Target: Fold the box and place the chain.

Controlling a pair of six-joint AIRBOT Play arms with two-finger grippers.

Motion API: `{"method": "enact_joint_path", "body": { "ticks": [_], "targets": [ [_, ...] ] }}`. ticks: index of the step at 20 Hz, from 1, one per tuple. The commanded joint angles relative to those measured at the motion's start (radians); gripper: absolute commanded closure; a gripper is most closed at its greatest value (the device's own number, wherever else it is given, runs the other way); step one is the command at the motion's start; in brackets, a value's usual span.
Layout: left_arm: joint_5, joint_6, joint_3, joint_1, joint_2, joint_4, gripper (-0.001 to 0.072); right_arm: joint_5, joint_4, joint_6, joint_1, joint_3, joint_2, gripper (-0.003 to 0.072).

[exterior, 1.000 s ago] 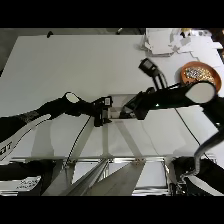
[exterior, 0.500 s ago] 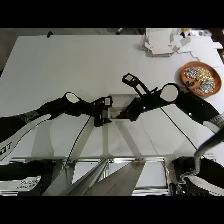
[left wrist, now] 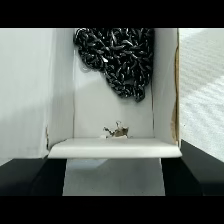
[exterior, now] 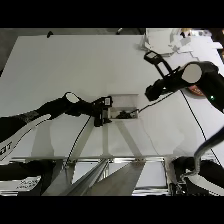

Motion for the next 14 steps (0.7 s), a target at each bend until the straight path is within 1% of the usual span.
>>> {"method": "enact_joint_path", "body": {
  "ticks": [1,2,4,9,14],
  "targets": [
    [0.0,0.0,0.0,-0.001,0.001,0.0,0.0437,0.021,-0.138,0.146,-0.085,0.013,-0.066,0.0416],
    [0.0,0.0,0.0,-0.001,0.001,0.0,0.0437,0.024,-0.142,0.146,-0.092,0.013,-0.095,0.0404],
    [0.0,0.0,0.0,-0.001,0.001,0.0,0.0437,0.026,-0.165,0.163,-0.093,0.013,-0.153,0.0356],
    [0.0,0.0,0.0,-0.001,0.001,0.0,0.0437,0.021,-0.223,0.195,-0.093,0.012,-0.266,0.0349],
    [0.0,0.0,0.0,-0.001,0.001,0.0,0.0437,-0.031,-0.221,0.221,-0.093,0.012,-0.302,0.0349]
  ]
}}
